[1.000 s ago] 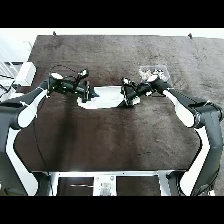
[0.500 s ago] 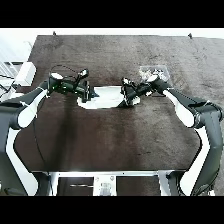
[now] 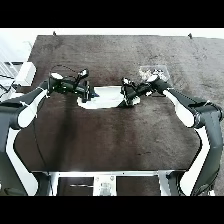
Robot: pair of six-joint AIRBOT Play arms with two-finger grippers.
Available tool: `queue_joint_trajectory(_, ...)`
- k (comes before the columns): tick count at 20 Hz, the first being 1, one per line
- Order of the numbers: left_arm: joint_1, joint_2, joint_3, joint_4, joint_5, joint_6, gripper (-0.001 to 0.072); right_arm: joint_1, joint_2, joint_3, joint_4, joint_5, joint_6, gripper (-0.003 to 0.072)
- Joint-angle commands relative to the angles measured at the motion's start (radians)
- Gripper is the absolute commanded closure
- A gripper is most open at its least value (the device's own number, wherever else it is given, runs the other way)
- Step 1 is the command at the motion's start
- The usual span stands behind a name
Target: Fold the box and place the chain.
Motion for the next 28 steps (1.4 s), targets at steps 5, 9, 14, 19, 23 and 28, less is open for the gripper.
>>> queue_joint_trajectory(5, 0.0, 0.0, 0.004, 0.0, -0.021, 0.009, 0.0442, 0.0, -0.001, 0.0, 0.0, 0.0, 0.0, 0.009)
queue_joint_trajectory(9, 0.002, 0.018, 0.006, -0.003, -0.039, 0.009, 0.0181, 0.0, -0.001, 0.0, 0.0, 0.0, 0.0, 0.009)
queue_joint_trajectory(14, 0.059, 0.062, 0.032, 0.0, -0.142, 0.0, 0.0181, 0.0, -0.001, 0.0, 0.0, 0.0, 0.0, 0.009)
queue_joint_trajectory(19, 0.134, 0.108, 0.054, -0.035, -0.219, -0.029, 0.0183, 0.0, -0.001, 0.0, 0.0, 0.0, 0.0, 0.009)
queue_joint_trajectory(23, 0.136, 0.109, 0.056, -0.051, -0.304, -0.01, 0.0691, 0.0, -0.001, 0.0, 0.0, 0.0, 0.0, 0.009)
queue_joint_trajectory(28, 0.104, 0.128, 0.047, -0.041, -0.276, -0.056, 0.0697, 0.0, -0.001, 0.0, 0.0, 0.0, 0.0, 0.009)
